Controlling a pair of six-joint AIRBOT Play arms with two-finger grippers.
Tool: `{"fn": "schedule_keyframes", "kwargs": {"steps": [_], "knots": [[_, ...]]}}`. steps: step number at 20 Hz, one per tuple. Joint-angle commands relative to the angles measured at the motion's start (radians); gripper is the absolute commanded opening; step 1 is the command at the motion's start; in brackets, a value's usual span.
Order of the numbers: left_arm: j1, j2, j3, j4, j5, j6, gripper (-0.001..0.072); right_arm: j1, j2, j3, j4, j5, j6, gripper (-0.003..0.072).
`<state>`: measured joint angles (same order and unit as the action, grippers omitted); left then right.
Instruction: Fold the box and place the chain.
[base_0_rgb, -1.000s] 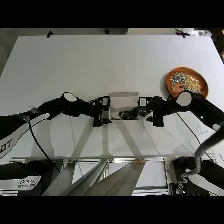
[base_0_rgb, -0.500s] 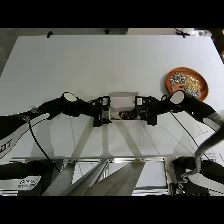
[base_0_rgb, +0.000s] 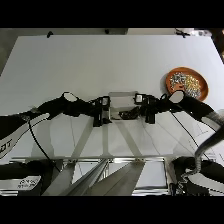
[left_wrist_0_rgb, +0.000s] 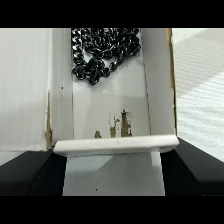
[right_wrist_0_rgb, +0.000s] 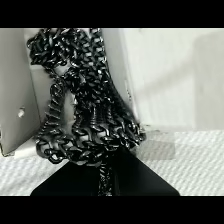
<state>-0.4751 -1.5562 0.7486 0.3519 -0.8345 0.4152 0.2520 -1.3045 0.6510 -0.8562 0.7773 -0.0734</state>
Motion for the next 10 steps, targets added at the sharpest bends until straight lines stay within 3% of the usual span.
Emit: {"fn": "schedule_keyframes", "kwargs": {"steps": [1, 4, 7, 10], "knots": [[0.0, -0.001, 0.0, 0.0, 0.0, 0.0, 0.0271, 0.0, 0.007, 0.0, -0.021, 0.008, 0.053, 0.0013], [0.0, -0.001, 0.0, 0.0, 0.0, 0.0, 0.0271, 0.0, 0.051, 0.0, -0.13, -0.011, 0.163, 0.0013], [0.0, -0.001, 0.0, 0.0, 0.0, 0.0, 0.0271, 0.0, 0.135, 0.0, -0.278, -0.064, 0.426, 0.0013], [0.0, -0.001, 0.0, 0.0, 0.0, 0.0, 0.0271, 0.0, 0.229, 0.0, -0.312, -0.053, 0.573, 0.0013]]}}
